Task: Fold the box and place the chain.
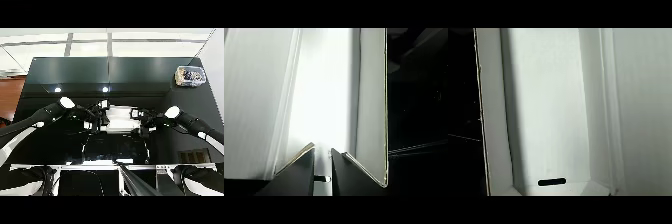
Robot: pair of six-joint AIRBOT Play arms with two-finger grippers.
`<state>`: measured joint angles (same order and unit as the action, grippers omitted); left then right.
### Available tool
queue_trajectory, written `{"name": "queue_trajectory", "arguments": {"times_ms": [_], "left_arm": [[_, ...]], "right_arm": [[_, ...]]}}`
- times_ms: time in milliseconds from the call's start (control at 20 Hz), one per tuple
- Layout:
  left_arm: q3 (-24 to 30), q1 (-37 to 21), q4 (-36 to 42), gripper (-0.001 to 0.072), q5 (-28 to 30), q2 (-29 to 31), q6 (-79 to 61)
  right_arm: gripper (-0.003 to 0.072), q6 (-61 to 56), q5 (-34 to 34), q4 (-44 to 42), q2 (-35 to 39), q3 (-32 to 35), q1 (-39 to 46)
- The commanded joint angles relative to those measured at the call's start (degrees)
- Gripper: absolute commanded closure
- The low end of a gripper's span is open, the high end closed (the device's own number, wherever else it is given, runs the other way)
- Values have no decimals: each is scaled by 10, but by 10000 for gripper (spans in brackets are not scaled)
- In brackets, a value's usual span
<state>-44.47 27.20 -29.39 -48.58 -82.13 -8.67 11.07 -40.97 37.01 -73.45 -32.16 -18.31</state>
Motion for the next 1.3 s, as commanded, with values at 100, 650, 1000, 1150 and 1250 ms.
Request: {"name": "queue_trajectory", "arguments": {"times_ms": [100, 650, 1000, 1150, 1250], "left_arm": [[0, 0, 1, 331, 0, -4, 3], [0, -48, -133, 682, -27, 99, 303], [22, -290, -284, 681, -119, 142, 847], [49, -413, -71, 681, -223, 57, 757], [50, -428, -42, 682, -226, 11, 747]], "right_arm": [[268, -1, 1, -1, 0, 0, 0], [267, -1, 1, -1, 0, 0, 0], [267, -1, 1, -1, 0, 0, 0], [267, -1, 1, -1, 0, 0, 0], [267, -1, 1, -1, 0, 0, 0]]}}
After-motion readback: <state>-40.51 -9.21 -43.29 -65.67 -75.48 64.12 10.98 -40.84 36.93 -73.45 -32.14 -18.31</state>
